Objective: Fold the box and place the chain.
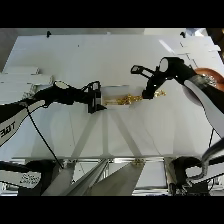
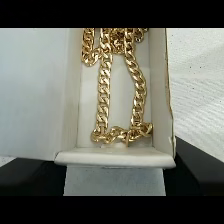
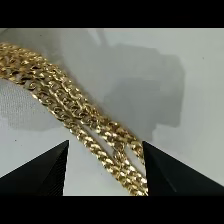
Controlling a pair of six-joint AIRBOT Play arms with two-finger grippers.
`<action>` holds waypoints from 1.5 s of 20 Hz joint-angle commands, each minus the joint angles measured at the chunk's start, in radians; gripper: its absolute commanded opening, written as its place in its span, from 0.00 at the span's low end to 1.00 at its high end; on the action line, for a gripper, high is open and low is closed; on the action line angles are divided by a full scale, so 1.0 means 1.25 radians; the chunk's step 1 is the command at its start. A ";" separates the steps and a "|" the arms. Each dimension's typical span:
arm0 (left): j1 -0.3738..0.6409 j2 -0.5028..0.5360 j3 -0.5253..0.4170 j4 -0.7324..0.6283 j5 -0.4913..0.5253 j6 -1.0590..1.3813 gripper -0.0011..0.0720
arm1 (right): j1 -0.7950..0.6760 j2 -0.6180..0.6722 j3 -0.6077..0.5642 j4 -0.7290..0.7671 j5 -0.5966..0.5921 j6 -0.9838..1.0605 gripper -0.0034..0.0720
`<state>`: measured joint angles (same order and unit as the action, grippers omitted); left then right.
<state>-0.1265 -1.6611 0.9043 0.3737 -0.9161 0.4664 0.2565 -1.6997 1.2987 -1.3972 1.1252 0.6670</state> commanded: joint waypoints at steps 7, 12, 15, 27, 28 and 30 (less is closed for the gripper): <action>0.000 0.000 0.000 0.000 0.000 0.000 0.37 | 0.049 -0.038 -0.001 -0.107 0.010 0.064 0.06; 0.000 0.000 0.000 0.000 0.000 0.000 0.37 | 0.050 0.052 -0.001 -0.092 0.036 0.137 0.06; 0.000 0.000 0.000 0.000 0.000 0.000 0.37 | 0.050 0.136 0.000 -0.030 0.030 0.137 0.06; 0.000 0.000 0.000 0.000 0.000 0.000 0.37 | 0.153 0.205 0.002 0.377 -0.035 0.087 0.05; 0.000 0.000 0.000 0.000 0.000 0.000 0.37 | 0.164 0.204 0.002 0.399 -0.040 0.081 0.05; 0.000 0.000 0.000 0.000 0.000 0.000 0.37 | 0.182 0.203 0.002 0.421 -0.043 0.064 0.05</action>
